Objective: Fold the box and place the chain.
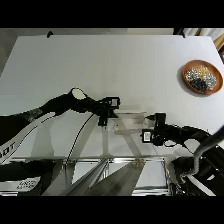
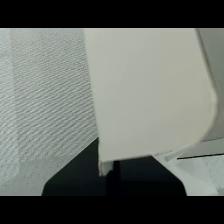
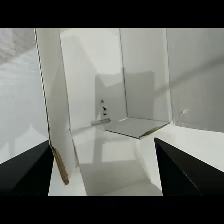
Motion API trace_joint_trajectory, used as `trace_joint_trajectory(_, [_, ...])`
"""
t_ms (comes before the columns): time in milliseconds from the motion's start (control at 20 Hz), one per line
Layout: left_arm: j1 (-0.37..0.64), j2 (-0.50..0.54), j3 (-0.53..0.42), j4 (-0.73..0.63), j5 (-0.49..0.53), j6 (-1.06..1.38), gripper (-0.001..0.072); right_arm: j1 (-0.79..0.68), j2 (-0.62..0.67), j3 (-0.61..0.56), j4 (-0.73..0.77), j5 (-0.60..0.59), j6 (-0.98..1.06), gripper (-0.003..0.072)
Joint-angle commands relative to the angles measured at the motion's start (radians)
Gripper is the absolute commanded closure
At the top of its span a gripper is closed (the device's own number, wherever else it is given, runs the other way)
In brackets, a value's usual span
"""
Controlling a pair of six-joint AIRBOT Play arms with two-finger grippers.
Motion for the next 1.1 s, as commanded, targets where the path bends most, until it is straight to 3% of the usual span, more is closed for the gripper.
trace_joint_trajectory(0, [-0.001,0.000,0.000,0.000,0.000,0.000,0.0698,-0.010,-0.015,0.009,0.032,0.001,-0.021,0.0036])
trace_joint_trajectory(400, [-0.001,0.000,0.000,0.000,0.000,0.000,0.0698,-0.086,-0.146,0.066,0.154,0.043,-0.074,0.0036])
trace_joint_trajectory(650, [-0.001,0.000,0.000,0.000,0.000,0.000,0.0698,-0.145,-0.163,0.087,0.223,0.070,-0.090,0.0007])
trace_joint_trajectory(1050, [-0.001,0.000,0.000,0.000,0.000,0.000,0.0698,-0.245,-0.219,0.098,0.453,0.134,-0.395,-0.0006])
